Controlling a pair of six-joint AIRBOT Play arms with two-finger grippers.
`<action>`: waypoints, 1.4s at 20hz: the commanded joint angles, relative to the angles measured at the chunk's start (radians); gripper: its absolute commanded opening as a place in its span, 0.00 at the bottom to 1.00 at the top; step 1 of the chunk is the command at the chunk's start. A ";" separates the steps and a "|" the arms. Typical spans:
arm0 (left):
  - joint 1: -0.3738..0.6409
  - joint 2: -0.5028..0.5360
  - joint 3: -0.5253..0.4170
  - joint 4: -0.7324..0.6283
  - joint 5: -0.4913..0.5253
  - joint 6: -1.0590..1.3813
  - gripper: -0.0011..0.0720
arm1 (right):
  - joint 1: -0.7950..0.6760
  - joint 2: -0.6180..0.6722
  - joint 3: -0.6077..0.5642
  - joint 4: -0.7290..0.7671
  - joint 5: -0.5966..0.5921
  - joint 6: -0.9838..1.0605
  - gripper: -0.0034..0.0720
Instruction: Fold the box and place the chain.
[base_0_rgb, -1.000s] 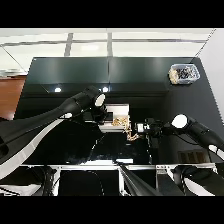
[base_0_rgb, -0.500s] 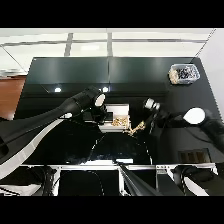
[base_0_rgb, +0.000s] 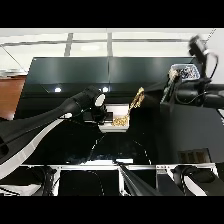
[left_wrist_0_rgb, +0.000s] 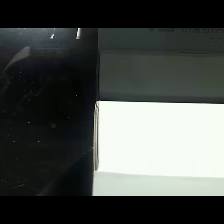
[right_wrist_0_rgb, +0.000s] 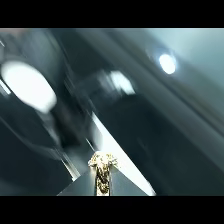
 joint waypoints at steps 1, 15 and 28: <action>0.001 0.000 0.001 0.000 0.000 0.000 0.05 | -0.003 0.005 0.034 0.231 -0.031 0.000 0.07; 0.001 0.000 0.001 0.000 0.000 0.000 0.05 | 0.027 0.000 -0.027 0.241 -0.064 0.070 0.07; 0.001 0.000 0.001 0.000 -0.001 0.000 0.05 | 0.137 -0.075 -0.185 0.023 -0.170 0.215 0.07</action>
